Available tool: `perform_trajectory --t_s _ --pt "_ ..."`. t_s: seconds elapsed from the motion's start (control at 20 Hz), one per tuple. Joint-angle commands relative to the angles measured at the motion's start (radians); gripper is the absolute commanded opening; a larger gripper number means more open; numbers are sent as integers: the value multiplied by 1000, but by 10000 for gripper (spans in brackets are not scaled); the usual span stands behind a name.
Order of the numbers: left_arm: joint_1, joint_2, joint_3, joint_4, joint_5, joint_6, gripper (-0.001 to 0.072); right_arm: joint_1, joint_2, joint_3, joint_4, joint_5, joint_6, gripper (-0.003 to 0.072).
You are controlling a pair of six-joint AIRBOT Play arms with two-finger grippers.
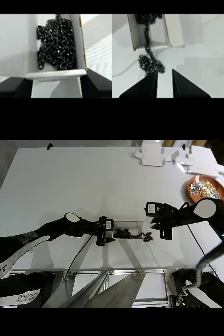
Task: Fold the box and place the chain.
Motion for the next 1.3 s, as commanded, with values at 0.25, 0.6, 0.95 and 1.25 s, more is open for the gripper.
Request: perform_trajectory --t_s 0.25,0.6,0.95,1.25 --pt "0 1 0 0 0 0 133 49 -198 -62 77 -116 -125 204" --pt "0 1 0 0 0 0 133 60 -283 -62 87 -86 -142 126" --pt "0 1 0 0 0 0 133 59 -178 -33 -166 -39 59 20" --pt "0 1 0 0 0 0 133 60 -19 171 -364 119 132 20"
